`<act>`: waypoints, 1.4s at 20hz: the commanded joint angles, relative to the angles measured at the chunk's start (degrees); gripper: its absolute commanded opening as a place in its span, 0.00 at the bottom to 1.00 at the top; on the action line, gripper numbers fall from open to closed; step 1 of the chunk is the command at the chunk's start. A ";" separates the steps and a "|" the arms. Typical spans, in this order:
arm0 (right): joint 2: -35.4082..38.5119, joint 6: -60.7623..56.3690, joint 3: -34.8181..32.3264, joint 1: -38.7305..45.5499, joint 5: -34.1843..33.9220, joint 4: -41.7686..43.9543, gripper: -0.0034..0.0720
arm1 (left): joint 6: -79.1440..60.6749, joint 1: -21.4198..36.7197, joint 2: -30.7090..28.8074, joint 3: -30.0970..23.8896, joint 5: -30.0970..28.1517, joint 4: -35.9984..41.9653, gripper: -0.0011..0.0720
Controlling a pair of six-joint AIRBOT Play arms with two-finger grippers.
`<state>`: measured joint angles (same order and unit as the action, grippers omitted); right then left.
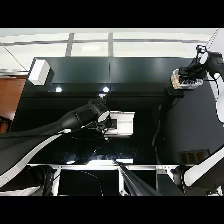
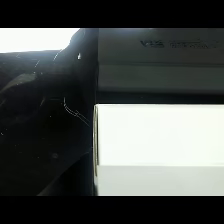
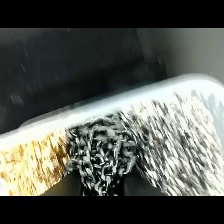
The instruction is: Fold the box and place the chain.
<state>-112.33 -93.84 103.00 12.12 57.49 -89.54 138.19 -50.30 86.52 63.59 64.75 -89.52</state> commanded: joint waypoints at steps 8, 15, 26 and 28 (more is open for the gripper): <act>16.61 7.37 2.62 0.96 10.01 7.85 0.06 | -0.02 0.04 -0.04 0.04 0.04 0.00 0.05; 31.45 17.55 -3.48 2.43 15.54 27.69 0.05 | -0.02 0.02 -0.04 0.04 0.07 0.00 0.05; 62.77 26.60 -31.32 -5.73 25.73 40.48 0.05 | -0.02 0.02 -0.04 0.04 0.07 0.00 0.05; 64.94 26.64 -33.64 -9.31 27.67 40.44 0.05 | -0.02 0.02 -0.04 0.04 0.07 0.00 0.05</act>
<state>-52.07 -67.90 73.60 6.85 81.43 -50.13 138.19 -50.30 86.52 63.59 64.84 -89.52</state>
